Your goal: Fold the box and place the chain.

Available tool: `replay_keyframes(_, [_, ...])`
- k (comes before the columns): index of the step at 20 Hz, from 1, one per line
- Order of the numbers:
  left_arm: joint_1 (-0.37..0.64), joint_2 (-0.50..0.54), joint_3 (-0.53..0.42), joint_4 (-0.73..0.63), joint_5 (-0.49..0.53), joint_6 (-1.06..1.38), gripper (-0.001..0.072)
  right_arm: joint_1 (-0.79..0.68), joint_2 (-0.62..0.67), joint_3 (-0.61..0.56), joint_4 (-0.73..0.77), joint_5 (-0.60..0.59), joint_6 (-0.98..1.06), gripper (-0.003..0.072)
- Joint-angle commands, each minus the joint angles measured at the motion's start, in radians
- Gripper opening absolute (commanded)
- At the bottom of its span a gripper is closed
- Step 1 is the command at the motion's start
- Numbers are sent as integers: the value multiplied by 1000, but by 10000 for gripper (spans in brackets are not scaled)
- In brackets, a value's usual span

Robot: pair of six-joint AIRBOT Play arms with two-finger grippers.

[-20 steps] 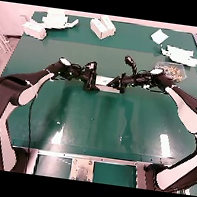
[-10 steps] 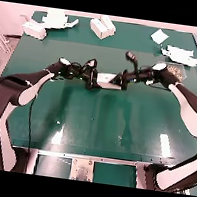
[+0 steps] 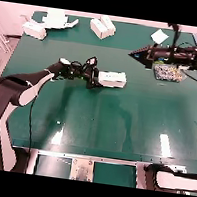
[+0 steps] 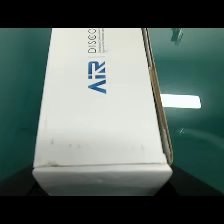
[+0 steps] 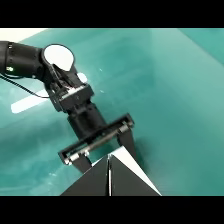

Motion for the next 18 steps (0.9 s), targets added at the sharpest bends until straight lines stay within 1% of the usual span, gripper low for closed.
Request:
replay_keyframes(1, [1,1,0,-10,-16,0,545,-58,84,-11,-68,-3,117,7])
replay_keyframes(4, [1,2,0,-13,-23,0,545,-62,112,-48,-130,-2,156,7])
replay_keyframes(7, [1,2,0,-39,-18,0,545,-63,124,-87,-136,-3,156,7])
replay_keyframes(11, [2,6,1,-44,-18,0,543,-74,124,-96,-136,-3,166,7])
replay_keyframes(12, [2,14,2,-50,-16,-6,433,-80,126,-96,-136,-2,167,8])
replay_keyframes(13, [5,26,2,-49,-21,-11,146,-83,129,-96,-136,-2,176,7])
replay_keyframes(14, [11,40,2,-48,-29,-10,20,-91,134,-96,-136,-1,185,8])
replay_keyframes(17, [49,102,1,-36,-10,-121,18,-119,154,-96,-136,15,209,8])
replay_keyframes(18, [69,126,-1,-12,6,-170,16,-131,162,-96,-136,18,224,8])
